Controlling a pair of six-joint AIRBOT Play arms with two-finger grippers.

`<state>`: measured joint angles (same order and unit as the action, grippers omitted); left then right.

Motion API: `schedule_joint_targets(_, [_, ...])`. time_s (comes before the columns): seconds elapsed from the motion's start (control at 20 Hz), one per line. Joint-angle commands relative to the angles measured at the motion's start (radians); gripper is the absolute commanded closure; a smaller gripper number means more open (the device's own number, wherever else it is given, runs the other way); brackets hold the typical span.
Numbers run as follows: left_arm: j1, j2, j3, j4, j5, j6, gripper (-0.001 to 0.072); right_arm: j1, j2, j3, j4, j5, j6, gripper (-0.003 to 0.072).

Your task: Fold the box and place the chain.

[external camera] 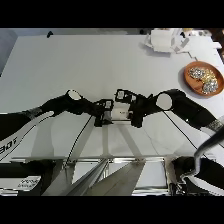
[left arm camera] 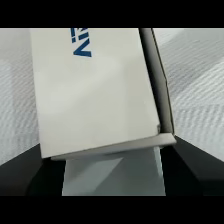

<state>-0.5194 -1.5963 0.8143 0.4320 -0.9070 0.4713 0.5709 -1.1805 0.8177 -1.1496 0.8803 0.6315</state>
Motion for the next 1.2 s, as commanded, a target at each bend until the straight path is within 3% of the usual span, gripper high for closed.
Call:
schedule_joint_targets(0.0, [0.000,0.000,0.000,-0.005,0.013,-0.005,0.0503,0.000,0.027,0.000,0.007,0.017,-0.004,0.0346])
schedule_joint_targets(0.45, [0.000,0.000,0.000,-0.005,0.013,-0.005,0.0503,0.000,0.062,0.000,0.025,0.037,-0.011,0.0350])
schedule_joint_targets(0.6, [0.001,0.000,0.000,-0.005,0.013,-0.005,0.0503,0.000,0.062,0.000,0.019,0.024,-0.044,0.0437])
schedule_joint_targets(0.95, [0.000,0.000,0.000,-0.005,0.013,-0.005,0.0503,0.000,0.049,0.000,0.024,0.061,-0.118,0.0433])
schedule_joint_targets(1.15, [0.000,0.000,0.000,-0.005,0.013,-0.005,0.0503,0.001,0.045,0.000,0.025,0.004,-0.147,0.0426])
